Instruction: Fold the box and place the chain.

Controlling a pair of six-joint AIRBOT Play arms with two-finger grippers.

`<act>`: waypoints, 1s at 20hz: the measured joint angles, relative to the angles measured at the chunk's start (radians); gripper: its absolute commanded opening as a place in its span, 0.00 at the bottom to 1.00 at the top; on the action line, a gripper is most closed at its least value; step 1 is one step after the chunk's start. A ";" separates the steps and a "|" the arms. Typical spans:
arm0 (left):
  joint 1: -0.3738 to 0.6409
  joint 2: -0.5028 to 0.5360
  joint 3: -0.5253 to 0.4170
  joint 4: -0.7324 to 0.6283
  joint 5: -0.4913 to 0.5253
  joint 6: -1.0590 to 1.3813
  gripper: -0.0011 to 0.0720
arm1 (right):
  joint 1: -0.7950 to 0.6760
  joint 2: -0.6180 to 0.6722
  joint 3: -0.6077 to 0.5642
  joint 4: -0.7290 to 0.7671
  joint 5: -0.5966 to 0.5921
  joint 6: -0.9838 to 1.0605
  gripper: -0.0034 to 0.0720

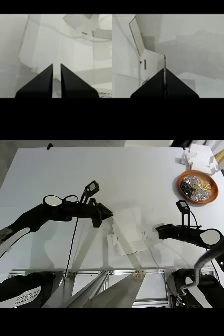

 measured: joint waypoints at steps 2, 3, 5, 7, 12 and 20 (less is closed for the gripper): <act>0.026 0.018 0.000 0.066 -0.009 -0.093 0.79 | 0.032 -0.004 0.000 0.002 -0.023 0.014 0.07; 0.039 0.021 0.000 0.098 -0.011 -0.149 0.79 | 0.042 -0.005 0.000 0.002 -0.029 0.024 0.07; 0.063 0.007 0.000 0.146 -0.025 -0.240 0.79 | 0.055 -0.007 0.000 0.002 -0.033 0.031 0.07; 0.086 -0.029 0.001 0.148 -0.049 -0.295 0.79 | 0.061 -0.008 0.000 0.002 -0.034 0.038 0.07; 0.101 -0.168 0.018 0.002 -0.104 -0.275 0.79 | 0.066 -0.008 0.000 0.002 -0.032 0.045 0.07; 0.075 -0.335 0.140 0.015 -0.173 -0.374 0.81 | 0.067 -0.008 0.000 -0.023 -0.021 0.045 0.07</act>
